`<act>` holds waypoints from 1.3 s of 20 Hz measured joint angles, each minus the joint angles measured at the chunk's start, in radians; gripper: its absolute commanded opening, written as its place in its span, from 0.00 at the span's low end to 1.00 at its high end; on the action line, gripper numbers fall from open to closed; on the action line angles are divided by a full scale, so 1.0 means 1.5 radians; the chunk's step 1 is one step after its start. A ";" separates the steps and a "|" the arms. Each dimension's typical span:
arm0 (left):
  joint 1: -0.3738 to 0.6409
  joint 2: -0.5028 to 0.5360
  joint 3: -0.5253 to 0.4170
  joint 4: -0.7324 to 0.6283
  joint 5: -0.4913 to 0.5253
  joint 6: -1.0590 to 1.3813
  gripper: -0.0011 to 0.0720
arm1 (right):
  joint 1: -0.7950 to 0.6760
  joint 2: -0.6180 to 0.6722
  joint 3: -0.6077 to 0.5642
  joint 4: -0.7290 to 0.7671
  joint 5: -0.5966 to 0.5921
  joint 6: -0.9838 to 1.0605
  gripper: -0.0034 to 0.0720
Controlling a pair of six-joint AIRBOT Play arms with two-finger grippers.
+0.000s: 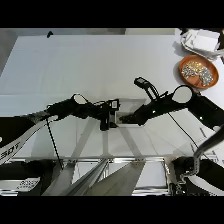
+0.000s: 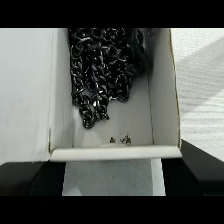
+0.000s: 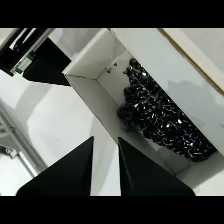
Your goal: Fold the box and place the chain.
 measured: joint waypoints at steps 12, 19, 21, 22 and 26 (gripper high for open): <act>0.000 0.000 0.000 0.000 0.000 0.000 0.30 | -0.111 0.042 0.186 0.001 0.049 -0.027 0.12; 0.000 0.000 0.000 0.000 0.000 0.000 0.30 | -0.167 -0.085 0.227 0.010 0.065 -0.136 0.11; 0.000 0.000 0.000 0.000 0.000 0.000 0.30 | -0.158 -0.134 0.230 0.013 0.083 -0.175 0.12; 0.000 0.000 0.000 0.000 0.000 0.000 0.30 | -0.154 -0.153 0.230 0.013 0.088 -0.194 0.12; 0.000 0.000 0.000 0.000 0.000 0.000 0.30 | -0.134 -0.191 0.230 0.013 0.122 -0.263 0.23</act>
